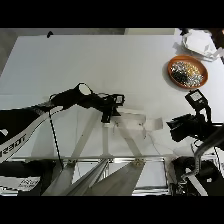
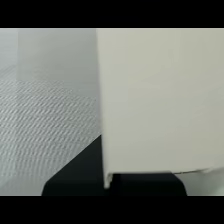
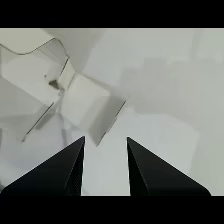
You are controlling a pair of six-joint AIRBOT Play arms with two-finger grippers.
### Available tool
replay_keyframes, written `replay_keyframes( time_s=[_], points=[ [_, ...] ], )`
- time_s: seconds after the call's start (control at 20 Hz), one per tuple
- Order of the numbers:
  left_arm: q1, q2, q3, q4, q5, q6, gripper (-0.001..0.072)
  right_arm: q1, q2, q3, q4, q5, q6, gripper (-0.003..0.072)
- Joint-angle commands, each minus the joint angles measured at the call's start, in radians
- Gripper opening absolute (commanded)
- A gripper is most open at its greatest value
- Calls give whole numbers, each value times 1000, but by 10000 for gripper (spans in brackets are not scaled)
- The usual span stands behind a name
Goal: Fold the box and place the chain.
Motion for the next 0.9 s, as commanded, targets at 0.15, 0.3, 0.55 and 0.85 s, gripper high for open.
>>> replay_keyframes(
  time_s=[0.15,0.3,0.55,0.85],
  points=[
    [1,-13,4,-10,52,-2,1,0,1,0,-6,-2,-4,297],
    [1,-19,4,-10,64,-2,1,0,1,0,-6,-3,-4,297],
    [1,-18,4,-10,64,-3,5,0,1,0,-6,-3,-4,297],
    [1,-18,4,-10,64,-2,10,0,1,0,-6,-3,-4,297]
  ],
)
